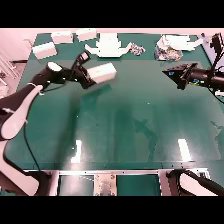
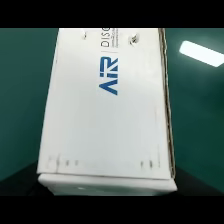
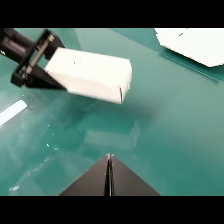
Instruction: Fold the box and place the chain.
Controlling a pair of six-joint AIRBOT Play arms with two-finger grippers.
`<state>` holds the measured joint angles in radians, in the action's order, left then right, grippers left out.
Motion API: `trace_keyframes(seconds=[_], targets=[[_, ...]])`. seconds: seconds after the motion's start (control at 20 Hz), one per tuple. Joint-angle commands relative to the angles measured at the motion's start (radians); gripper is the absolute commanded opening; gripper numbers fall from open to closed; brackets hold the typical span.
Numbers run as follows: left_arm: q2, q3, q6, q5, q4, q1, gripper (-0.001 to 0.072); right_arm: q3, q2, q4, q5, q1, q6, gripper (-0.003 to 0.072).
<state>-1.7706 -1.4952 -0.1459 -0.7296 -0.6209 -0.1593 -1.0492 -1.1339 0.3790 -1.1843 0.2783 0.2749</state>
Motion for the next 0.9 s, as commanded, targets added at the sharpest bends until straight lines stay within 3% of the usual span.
trace_keyframes(seconds=[0.0,0.15,0.3,0.55,0.65,0.85], targets=[[0.111,0.036,-0.197,0.136,-0.12,0.062,0.0015,0.0,0.001,0.0,-0.002,0.006,0.021,0.0014],[0.187,0.113,-0.373,0.204,-0.211,0.14,0.0015,0.001,0.001,0.0,-0.002,0.006,0.04,0.0015],[0.249,0.22,-0.482,0.281,-0.218,0.21,0.0015,0.008,0.001,0.0,-0.002,0.006,0.063,0.0015],[0.315,0.433,-0.563,0.539,-0.215,0.28,0.0016,0.055,0.001,-0.001,-0.002,0.006,0.066,0.0015],[0.311,0.492,-0.563,0.565,-0.21,0.294,0.0017,0.079,0.001,-0.002,-0.001,0.005,0.066,0.0014],[0.262,0.511,-0.553,0.573,-0.211,0.313,0.0019,0.108,0.001,-0.005,-0.001,0.002,0.066,0.0014]])
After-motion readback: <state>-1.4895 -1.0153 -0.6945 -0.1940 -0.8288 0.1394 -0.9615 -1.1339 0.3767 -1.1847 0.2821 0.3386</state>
